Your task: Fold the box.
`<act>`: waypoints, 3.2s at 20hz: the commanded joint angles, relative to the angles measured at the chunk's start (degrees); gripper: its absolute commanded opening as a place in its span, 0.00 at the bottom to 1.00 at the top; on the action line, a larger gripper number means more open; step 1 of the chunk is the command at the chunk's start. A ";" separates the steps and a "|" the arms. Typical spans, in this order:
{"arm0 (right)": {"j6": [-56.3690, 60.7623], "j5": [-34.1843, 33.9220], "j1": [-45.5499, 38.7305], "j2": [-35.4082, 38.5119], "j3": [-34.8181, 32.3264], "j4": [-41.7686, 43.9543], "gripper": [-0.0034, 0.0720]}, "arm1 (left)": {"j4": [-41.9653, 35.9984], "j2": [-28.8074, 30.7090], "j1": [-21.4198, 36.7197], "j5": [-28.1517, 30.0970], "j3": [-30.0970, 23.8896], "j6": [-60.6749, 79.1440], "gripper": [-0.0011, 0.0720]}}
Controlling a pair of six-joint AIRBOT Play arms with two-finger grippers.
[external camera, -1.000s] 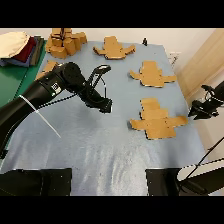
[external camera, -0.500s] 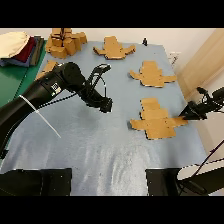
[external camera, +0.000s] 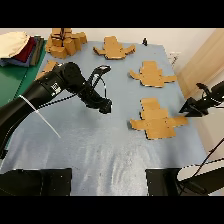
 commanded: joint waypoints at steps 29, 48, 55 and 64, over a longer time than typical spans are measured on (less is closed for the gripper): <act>-0.96 14.51 38.12 -3.96 -12.44 27.80 0.20 | -13.90 -0.04 14.51 -12.66 -1.36 13.60 0.85; -0.61 25.20 37.24 6.05 -25.42 27.02 0.23 | -15.19 -0.07 14.69 -10.32 -3.72 14.62 0.85; -8.00 27.06 41.90 11.61 -28.52 29.05 0.05 | -14.91 -3.74 19.15 -9.88 -4.13 16.11 0.85; -11.32 32.96 42.73 30.75 -47.23 29.14 0.05 | -32.87 -19.17 24.22 -5.18 -4.31 27.32 0.82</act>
